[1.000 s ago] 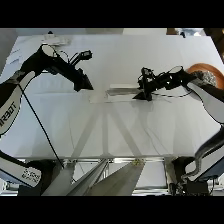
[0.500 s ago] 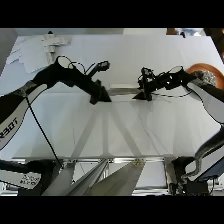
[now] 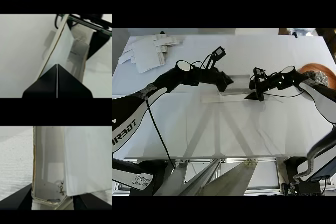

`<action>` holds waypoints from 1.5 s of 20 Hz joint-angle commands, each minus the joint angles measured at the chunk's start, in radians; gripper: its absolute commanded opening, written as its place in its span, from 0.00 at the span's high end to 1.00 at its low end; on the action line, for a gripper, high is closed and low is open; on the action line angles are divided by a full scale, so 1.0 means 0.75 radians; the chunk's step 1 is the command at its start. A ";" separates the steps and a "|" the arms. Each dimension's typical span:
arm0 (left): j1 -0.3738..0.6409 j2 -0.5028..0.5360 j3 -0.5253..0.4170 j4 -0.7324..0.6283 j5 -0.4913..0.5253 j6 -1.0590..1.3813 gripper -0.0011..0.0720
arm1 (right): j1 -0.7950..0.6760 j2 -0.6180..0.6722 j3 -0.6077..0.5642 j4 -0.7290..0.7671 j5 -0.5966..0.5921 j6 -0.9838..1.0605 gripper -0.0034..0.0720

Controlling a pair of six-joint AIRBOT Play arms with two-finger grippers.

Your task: Fold the box and place the chain.

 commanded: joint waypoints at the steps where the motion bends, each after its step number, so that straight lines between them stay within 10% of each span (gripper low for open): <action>1: -0.003 -0.063 -0.001 -0.021 0.173 -0.031 0.97 | -0.001 -0.001 0.001 0.000 0.001 0.000 0.42; 19: 0.013 -0.061 -0.001 -0.012 0.124 -0.110 0.97 | -0.001 -0.001 0.001 0.000 0.001 0.000 0.42; 30: 0.294 0.164 -0.001 0.117 -0.740 -0.109 0.97 | -0.001 -0.001 0.001 0.000 0.001 0.000 0.42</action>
